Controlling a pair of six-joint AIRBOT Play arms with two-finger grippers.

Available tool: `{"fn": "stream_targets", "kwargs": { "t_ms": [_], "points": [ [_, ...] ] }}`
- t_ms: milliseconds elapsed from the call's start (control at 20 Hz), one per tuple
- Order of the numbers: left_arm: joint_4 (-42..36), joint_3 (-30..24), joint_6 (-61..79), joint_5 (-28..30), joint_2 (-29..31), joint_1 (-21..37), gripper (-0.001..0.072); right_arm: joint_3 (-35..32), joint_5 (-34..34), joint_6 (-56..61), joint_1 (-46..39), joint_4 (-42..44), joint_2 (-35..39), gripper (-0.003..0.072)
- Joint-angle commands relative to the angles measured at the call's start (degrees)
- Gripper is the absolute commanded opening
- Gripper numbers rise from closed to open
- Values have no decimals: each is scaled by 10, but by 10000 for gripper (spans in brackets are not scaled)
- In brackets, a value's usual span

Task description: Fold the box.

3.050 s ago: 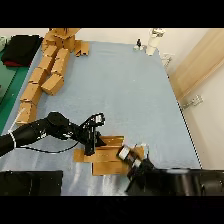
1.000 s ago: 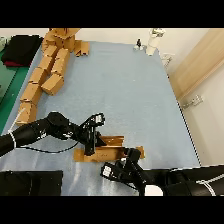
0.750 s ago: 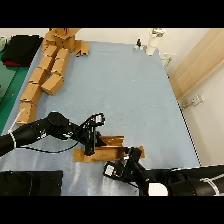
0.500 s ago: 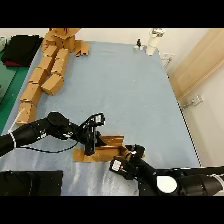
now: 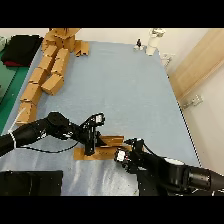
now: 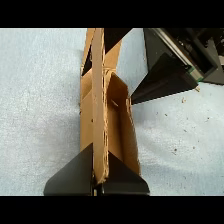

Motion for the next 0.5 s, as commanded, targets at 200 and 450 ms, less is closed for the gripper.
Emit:
{"fn": "stream_targets", "kwargs": {
  "t_ms": [200,450],
  "points": [
    [0,0,0,0,0,0,12,5,58,-362,-161,327,3,709],
    [0,0,0,0,0,0,12,5,29,-495,-253,453,0,708]
  ]
}}
